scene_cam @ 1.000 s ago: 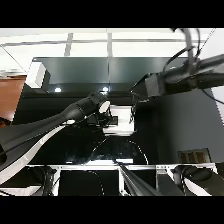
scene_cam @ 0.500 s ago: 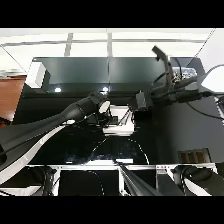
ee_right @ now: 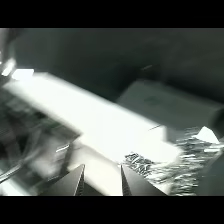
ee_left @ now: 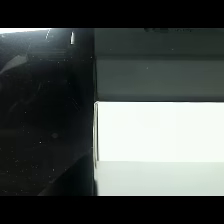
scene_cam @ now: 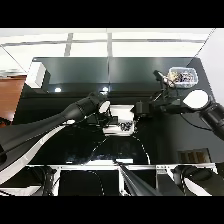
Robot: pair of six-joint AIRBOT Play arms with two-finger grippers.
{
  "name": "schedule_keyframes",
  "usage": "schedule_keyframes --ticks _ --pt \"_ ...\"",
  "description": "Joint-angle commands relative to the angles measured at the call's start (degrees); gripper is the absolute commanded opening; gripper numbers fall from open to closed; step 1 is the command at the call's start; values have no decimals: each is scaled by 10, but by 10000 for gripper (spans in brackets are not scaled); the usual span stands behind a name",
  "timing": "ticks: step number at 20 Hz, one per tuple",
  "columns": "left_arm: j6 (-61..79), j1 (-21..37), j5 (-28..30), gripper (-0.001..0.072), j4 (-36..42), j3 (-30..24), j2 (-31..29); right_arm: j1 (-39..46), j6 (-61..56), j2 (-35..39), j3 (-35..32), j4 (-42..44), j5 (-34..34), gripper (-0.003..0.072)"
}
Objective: Fold the box and place the chain.
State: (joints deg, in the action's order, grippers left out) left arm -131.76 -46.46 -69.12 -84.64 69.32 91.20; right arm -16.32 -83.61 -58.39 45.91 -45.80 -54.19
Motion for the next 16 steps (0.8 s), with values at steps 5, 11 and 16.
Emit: schedule_keyframes --ticks 5,11,16 --pt "0 0 -1 30 0 0 0 177 -119 -33 -10 -256 117 605" --pt "0 0 -2 30 0 0 0 223 -132 -241 100 -211 206 693" --pt "0 0 -4 30 1 0 0 227 -148 -385 242 -191 175 632"
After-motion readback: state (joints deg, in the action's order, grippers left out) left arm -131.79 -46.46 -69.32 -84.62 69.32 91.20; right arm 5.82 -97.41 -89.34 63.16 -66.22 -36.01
